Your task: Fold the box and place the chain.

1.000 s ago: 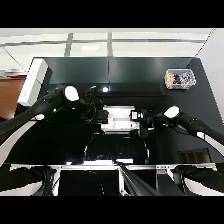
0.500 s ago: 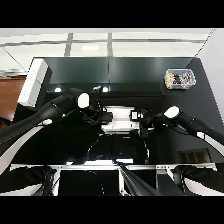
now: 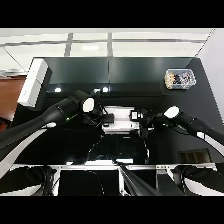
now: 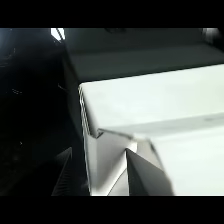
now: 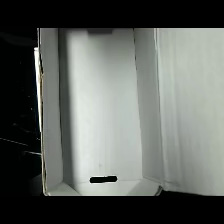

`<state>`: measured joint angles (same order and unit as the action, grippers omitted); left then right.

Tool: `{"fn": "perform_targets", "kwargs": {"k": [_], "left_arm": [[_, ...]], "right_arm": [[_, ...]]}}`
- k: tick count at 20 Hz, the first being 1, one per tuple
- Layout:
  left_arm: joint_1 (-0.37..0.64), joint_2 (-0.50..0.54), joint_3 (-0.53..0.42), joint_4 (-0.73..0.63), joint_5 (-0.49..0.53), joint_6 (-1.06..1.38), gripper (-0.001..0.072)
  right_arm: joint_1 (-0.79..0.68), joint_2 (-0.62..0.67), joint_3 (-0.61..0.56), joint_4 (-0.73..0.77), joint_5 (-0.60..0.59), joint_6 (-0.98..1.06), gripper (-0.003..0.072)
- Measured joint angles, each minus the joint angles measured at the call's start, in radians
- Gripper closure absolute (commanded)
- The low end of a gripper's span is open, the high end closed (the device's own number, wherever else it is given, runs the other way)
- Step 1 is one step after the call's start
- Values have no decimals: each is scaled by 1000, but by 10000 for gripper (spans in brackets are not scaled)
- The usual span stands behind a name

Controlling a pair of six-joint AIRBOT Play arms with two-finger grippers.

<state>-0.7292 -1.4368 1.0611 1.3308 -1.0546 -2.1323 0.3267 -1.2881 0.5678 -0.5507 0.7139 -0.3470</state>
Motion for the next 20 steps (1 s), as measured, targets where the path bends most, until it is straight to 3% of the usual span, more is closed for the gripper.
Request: {"fn": "perform_targets", "kwargs": {"k": [9,10,11,20], "left_arm": [[-58,-126,142,137,-135,-74,323],[-63,-133,148,154,-140,-88,401],[-66,-138,153,165,-143,-98,425],[-82,-154,165,201,-156,-179,425]], "right_arm": [[0,0,0,0,0,0,265],[0,0,0,0,0,0,265],[0,0,0,0,0,0,265],[0,0,0,0,0,0,265]]}}
